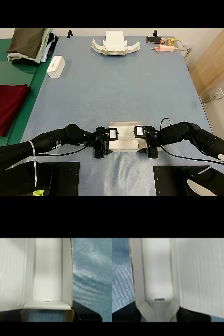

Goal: Fold the box.

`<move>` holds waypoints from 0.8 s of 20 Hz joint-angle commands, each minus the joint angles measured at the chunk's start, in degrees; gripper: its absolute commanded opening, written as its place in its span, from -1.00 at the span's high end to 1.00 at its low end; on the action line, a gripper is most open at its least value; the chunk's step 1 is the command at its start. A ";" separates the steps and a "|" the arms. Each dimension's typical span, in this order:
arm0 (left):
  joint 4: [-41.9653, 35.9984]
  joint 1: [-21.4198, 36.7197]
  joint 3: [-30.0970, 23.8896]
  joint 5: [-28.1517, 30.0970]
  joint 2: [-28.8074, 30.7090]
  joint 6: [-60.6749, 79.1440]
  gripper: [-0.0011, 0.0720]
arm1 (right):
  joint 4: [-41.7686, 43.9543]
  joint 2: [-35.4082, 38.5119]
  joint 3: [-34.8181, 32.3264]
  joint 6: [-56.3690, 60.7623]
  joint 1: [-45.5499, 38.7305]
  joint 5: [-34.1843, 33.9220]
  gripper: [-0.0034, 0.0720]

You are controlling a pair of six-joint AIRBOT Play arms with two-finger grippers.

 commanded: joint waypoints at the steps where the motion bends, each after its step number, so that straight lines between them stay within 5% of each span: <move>1: 0.02 0.04 0.04 0.22 0.02 0.00 -0.30 | 0.02 -0.04 0.02 0.02 -0.02 0.00 -0.43; 16: 0.00 0.02 0.04 0.13 0.02 0.00 -0.31 | 0.07 -0.04 0.02 0.00 -0.02 0.42 -0.43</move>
